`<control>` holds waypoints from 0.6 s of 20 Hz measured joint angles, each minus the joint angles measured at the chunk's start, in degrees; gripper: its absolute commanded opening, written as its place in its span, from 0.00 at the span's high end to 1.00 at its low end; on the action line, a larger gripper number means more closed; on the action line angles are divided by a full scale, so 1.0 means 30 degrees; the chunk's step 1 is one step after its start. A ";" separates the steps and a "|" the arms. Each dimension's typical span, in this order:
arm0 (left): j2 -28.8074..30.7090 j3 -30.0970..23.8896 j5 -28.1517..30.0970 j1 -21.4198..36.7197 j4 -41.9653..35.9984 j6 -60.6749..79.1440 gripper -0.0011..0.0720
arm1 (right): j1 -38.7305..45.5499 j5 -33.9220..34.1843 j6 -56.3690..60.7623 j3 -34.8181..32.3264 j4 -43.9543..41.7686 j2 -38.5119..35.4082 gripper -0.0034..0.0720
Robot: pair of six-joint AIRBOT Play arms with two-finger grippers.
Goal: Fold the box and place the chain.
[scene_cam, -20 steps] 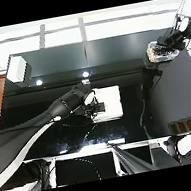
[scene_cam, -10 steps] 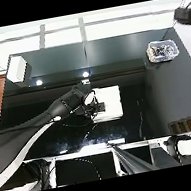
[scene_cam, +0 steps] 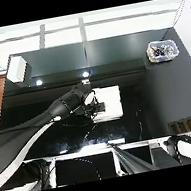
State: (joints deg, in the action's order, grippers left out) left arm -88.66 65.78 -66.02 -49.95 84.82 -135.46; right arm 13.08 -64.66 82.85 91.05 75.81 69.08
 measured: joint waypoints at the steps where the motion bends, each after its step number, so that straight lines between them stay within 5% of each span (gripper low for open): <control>1: 0.0000 0.0000 0.0000 0.0007 0.0000 0.0000 0.95 | 0.0000 0.0699 0.0466 -0.0787 0.0597 0.0277 0.59; 2: 0.0000 0.0000 0.0000 0.0000 0.0000 0.0000 0.95 | 0.0000 0.1246 0.0947 -0.1406 0.1239 0.0758 0.20; 3: 0.0000 0.0000 0.0000 0.0000 0.0000 0.0000 0.95 | 0.0000 0.1894 0.1545 -0.1909 0.1821 0.1479 0.14; 12: 0.0000 0.0000 0.0000 0.0000 0.0000 0.0000 0.95 | 0.0000 0.5719 0.4517 -0.1202 0.3439 0.9646 0.15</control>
State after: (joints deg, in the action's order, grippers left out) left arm -88.66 65.78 -66.02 -49.95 84.82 -135.46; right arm 13.08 -47.51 96.40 87.44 86.13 98.02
